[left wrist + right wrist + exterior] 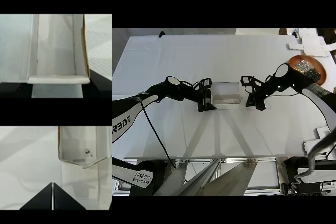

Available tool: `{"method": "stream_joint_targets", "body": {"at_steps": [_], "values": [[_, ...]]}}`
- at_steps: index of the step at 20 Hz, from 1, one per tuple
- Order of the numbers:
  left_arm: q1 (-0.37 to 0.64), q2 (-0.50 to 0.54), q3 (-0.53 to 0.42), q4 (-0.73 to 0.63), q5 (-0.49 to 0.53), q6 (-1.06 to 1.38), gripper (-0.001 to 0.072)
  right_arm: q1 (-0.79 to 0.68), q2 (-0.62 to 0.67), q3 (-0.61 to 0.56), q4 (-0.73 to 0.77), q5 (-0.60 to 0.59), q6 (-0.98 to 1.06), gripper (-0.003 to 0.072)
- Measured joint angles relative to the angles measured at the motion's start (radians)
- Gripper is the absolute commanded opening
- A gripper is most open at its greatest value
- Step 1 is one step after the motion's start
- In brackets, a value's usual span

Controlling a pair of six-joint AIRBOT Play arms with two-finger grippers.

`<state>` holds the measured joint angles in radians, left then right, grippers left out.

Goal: Fold the box and place the chain.

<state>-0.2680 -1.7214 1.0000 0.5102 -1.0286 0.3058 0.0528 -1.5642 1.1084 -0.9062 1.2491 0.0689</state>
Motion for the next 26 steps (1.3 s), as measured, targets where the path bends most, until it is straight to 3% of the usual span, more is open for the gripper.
{"method": "stream_joint_targets", "body": {"at_steps": [3,8,15,21,26], "values": [[0.000,0.000,0.000,0.000,0.000,0.000,0.0209,0.000,0.020,0.000,0.123,-0.050,0.096,0.0012],[0.000,0.000,0.000,0.000,0.000,0.000,0.0209,0.005,0.017,0.000,0.318,-0.270,0.173,0.0011],[0.000,0.000,0.000,-0.001,0.000,-0.001,0.0209,0.059,-0.071,0.000,0.395,-0.501,0.264,0.0011],[0.000,0.000,0.000,-0.001,0.000,0.000,0.0209,0.070,-0.072,0.000,0.395,-0.501,0.290,0.0015],[0.000,0.000,0.000,-0.001,0.000,0.000,0.0209,0.071,0.051,0.000,0.335,-0.426,0.293,0.0015]]}}
